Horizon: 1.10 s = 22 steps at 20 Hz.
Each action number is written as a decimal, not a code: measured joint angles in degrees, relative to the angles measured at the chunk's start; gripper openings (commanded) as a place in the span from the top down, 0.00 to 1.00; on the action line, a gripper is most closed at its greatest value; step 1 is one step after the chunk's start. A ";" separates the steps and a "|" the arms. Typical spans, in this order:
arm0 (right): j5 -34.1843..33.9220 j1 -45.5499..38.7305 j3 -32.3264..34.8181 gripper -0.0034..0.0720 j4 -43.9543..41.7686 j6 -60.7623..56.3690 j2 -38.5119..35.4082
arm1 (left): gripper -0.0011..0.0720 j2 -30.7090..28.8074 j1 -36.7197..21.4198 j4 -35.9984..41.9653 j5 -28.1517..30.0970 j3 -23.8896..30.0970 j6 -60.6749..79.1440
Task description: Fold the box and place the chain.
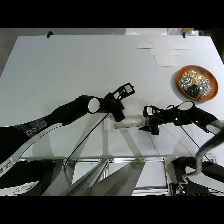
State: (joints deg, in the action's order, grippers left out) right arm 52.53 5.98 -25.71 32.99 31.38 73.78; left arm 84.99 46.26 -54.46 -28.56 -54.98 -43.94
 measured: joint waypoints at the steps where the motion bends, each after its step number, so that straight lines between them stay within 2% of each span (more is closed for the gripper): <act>1: 0.00 0.00 0.00 0.41 0.00 0.00 0.00 | 0.98 -0.72 -0.17 -0.15 -1.07 0.00 0.00; 5: -0.02 0.00 0.00 0.41 0.02 0.02 0.02 | 0.98 -5.84 -1.27 -2.34 -6.40 0.04 -0.02; 8: -0.02 0.00 0.00 0.41 0.02 0.02 0.00 | 0.98 -8.70 -1.73 -5.88 -14.21 0.04 -0.72; 12: -0.02 0.00 0.00 0.41 0.02 0.02 0.00 | 0.98 -9.64 -1.97 -8.61 -23.58 0.52 0.81; 19: -0.02 0.00 0.00 0.41 0.02 0.02 0.00 | 0.97 -9.75 -3.45 -10.36 -28.33 4.87 4.46; 20: -0.02 0.00 0.00 0.41 0.02 0.02 0.00 | 0.93 -9.77 -3.78 -10.56 -28.68 5.38 4.63; 22: -0.02 0.00 0.00 0.41 0.02 0.02 0.00 | 0.70 -9.77 -4.37 -10.73 -29.00 6.10 6.10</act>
